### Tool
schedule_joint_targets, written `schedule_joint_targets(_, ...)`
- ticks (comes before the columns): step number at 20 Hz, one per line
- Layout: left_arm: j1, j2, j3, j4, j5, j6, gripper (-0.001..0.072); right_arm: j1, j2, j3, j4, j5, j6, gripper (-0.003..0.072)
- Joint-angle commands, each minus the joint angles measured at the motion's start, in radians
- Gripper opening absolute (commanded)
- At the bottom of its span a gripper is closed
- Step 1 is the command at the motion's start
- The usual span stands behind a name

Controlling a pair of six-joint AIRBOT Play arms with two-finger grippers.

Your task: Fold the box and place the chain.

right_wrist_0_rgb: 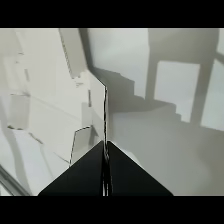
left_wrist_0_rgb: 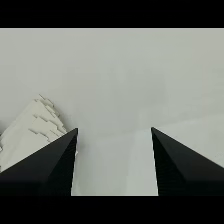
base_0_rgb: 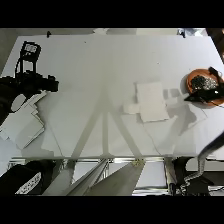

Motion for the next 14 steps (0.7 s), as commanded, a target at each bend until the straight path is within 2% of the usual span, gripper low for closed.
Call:
schedule_joint_targets(1,0.001,-0.001,0.0,0.0,0.0,0.0,0.0501,0.203,0.029,0.0,0.183,-0.081,-0.079,0.0007)
schedule_joint_targets(6,0.001,-0.001,0.0,0.0,0.0,0.0,0.0501,0.381,0.154,0.0,0.369,-0.352,-0.164,0.0007)
schedule_joint_targets(10,0.001,-0.001,0.0,0.0,0.0,0.0,0.0501,0.451,0.19,-0.002,0.555,-0.423,-0.264,0.0006)
schedule_joint_targets(14,0.001,0.0,0.0,0.0,0.0,0.0,0.0501,0.537,0.179,-0.021,0.488,-0.674,-0.27,0.0006)
